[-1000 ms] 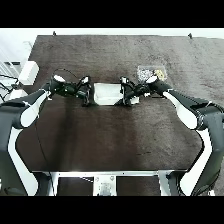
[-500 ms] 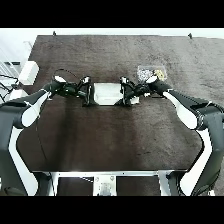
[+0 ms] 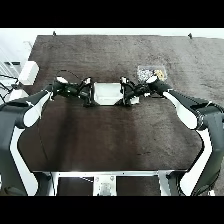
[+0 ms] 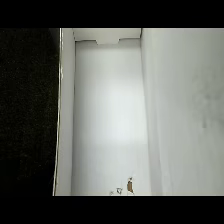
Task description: Fold the box and place the chain.
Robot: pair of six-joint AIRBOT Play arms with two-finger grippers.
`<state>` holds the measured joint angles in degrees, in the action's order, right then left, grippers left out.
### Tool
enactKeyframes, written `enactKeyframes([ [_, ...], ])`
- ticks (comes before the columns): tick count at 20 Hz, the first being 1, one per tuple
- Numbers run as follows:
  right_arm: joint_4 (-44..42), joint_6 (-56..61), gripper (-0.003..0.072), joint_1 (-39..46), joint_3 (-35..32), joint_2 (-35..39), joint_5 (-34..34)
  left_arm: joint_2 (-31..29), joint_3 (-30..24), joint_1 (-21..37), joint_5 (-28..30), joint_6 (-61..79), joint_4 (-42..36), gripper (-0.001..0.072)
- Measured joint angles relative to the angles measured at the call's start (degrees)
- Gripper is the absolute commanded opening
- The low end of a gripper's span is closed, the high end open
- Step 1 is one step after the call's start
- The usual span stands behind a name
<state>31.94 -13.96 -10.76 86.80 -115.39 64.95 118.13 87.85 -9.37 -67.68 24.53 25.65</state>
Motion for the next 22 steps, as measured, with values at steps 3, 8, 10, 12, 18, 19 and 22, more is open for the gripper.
enactKeyframes([
  [3, 0.0, 0.0, 0.0497, 0.0, 0.0, 0.0, 0.0, 0.1, 0.6, -0.5, 0.3, 0.2, 0.8, 0.0654],
  [8, 0.0, 0.0, 0.0497, 0.0, 0.0, 0.0, 0.0, 0.1, 1.4, -0.8, -0.3, -0.3, 1.1, 0.0653],
  [10, 0.0, 0.0, 0.0497, 0.0, 0.0, 0.0, 0.0, 0.1, 1.5, -0.5, -0.7, -0.4, 1.2, 0.0653],
  [12, 0.0, 0.0, 0.0496, 0.0, 0.0, 0.0, 0.0, 0.1, 1.5, -0.2, -1.1, -0.5, 1.3, 0.0653],
  [18, 0.0, 0.0, 0.0497, 0.0, 0.0, 0.0, 0.2, 0.1, 1.4, 0.2, -1.7, -1.3, 1.5, 0.0481],
  [19, 0.0, -0.1, 0.0497, 0.0, 0.0, 0.0, 0.1, 0.1, 1.4, 0.3, -1.7, -1.3, 1.5, 0.0481],
  [22, 0.0, 0.0, 0.0497, 0.0, 0.0, 0.0, 0.1, 0.2, 1.4, 0.3, -1.7, -1.4, 1.6, 0.0481],
])
